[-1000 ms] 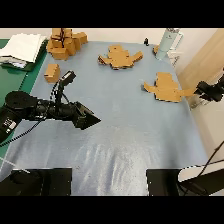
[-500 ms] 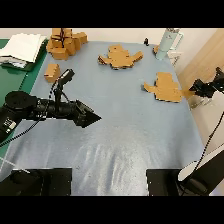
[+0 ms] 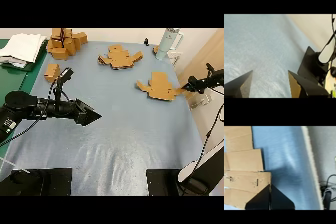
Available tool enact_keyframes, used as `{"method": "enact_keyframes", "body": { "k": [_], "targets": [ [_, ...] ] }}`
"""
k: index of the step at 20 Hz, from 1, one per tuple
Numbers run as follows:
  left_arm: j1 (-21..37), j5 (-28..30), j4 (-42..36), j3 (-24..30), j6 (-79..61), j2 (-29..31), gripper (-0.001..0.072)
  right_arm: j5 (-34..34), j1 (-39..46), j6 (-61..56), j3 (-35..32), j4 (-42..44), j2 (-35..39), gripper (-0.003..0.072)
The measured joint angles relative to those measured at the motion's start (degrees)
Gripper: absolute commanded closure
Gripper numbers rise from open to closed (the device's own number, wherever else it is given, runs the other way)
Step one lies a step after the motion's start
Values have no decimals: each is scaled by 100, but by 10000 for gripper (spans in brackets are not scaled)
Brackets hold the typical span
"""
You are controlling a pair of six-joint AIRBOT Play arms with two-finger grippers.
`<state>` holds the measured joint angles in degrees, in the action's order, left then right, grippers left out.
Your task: Fold the box.
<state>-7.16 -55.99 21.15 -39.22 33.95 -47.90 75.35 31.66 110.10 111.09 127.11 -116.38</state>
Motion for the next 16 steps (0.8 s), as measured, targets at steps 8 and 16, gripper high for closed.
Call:
{"method": "enact_keyframes", "body": {
  "k": [8,16],
  "targets": [
    [0,9,-577,0,382,0,13,-125,-730,39,-1834,267,1384,686],
    [2,11,-466,0,505,0,13,-909,-960,44,-5007,76,3237,341]
  ]
}}
